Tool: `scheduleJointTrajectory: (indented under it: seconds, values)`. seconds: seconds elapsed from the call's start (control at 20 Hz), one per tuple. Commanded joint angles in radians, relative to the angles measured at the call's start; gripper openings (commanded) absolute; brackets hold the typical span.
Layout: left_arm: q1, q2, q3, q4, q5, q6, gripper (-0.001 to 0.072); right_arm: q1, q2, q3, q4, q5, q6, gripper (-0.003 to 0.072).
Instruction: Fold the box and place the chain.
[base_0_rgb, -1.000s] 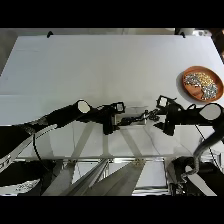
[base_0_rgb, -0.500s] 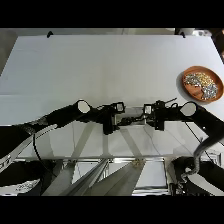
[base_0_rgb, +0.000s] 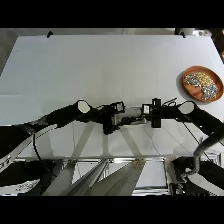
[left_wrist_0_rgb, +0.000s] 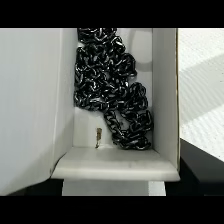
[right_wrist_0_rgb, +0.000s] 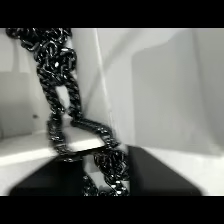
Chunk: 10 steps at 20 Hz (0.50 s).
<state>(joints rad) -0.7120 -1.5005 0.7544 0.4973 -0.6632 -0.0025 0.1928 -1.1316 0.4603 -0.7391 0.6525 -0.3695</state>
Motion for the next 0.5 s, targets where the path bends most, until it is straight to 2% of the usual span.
scheduleJointTrajectory:
  seconds: [0.0, 0.05, 0.1, 0.25, 0.45]
  values:
    - [0.0, 0.0, 0.0, 0.001, 0.0, 0.002, 0.0438, 0.001, -0.001, 0.0, 0.013, 0.016, -0.021, 0.0098]
    - [0.0, 0.0, 0.0, 0.001, 0.0, 0.002, 0.0438, 0.001, -0.001, 0.0, -0.002, 0.017, -0.019, 0.0037]
    - [0.0, 0.0, 0.0, 0.001, 0.0, 0.002, 0.0438, 0.001, -0.001, 0.0, -0.014, 0.015, -0.005, 0.002]
    - [0.0, 0.0, 0.0, 0.001, 0.0, 0.002, 0.0438, 0.0, 0.0, 0.0, -0.086, -0.014, 0.103, 0.0021]
    - [0.0, 0.0, 0.0, 0.001, 0.0, 0.002, 0.0438, 0.0, 0.037, 0.002, -0.246, -0.074, 0.369, 0.0021]
